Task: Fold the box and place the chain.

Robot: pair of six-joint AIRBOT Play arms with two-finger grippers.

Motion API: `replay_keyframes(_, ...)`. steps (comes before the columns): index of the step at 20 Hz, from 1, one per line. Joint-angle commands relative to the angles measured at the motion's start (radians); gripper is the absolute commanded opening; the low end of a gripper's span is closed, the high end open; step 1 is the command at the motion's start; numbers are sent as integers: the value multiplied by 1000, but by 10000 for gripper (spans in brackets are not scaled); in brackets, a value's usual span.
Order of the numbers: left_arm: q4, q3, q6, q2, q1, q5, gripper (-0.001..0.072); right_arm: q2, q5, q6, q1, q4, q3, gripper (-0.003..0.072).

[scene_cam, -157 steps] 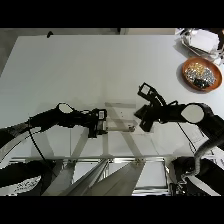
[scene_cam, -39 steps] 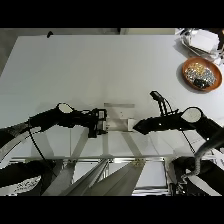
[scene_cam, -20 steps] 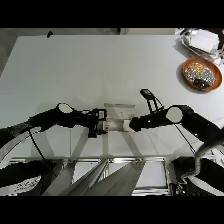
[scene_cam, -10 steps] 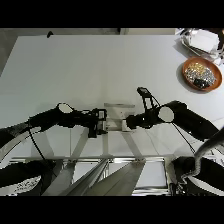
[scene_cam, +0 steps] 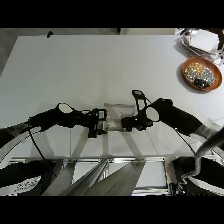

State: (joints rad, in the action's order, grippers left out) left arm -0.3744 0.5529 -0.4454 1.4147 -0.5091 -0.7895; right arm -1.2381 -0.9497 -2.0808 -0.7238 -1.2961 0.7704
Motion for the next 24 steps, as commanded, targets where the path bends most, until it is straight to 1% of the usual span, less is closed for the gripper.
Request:
replay_keyframes(1, 0, 0, 0, -1, 0, 0, 211, -40, -4, -95, -36, -40, 19, 412)
replay_keyframes(4, 0, 0, 0, -1, 0, 0, 211, -57, -3, -133, -48, -54, 21, 404)
replay_keyframes(9, 0, 0, 0, -1, 0, 0, 211, -58, -1, -174, -48, -82, 21, 274)
replay_keyframes(11, 0, 0, 0, -1, 0, 0, 211, -59, -1, -174, -48, -84, 21, 143)
replay_keyframes(12, 0, 0, 0, -1, 0, 0, 211, -59, -1, -174, -48, -87, 21, 58)
replay_keyframes(13, 0, 0, 0, -1, 0, 0, 211, -59, -1, -174, -48, -91, 21, 17)
replay_keyframes(15, 0, 0, 0, -1, 0, 0, 211, -59, 0, -174, -52, -100, 21, 18)
replay_keyframes(16, 0, 0, 0, -1, 0, 0, 211, -59, 0, -174, -56, -104, 21, 80)
replay_keyframes(17, 0, 0, 0, -1, 0, 0, 211, -60, 4, -174, -61, -107, 21, 182)
replay_keyframes(18, 0, 0, 0, -1, 0, 0, 211, -61, 6, -174, -63, -110, 21, 204)
replay_keyframes(24, 0, 0, 0, -1, 0, 0, 211, -121, -23, -207, -75, -133, 38, 204)
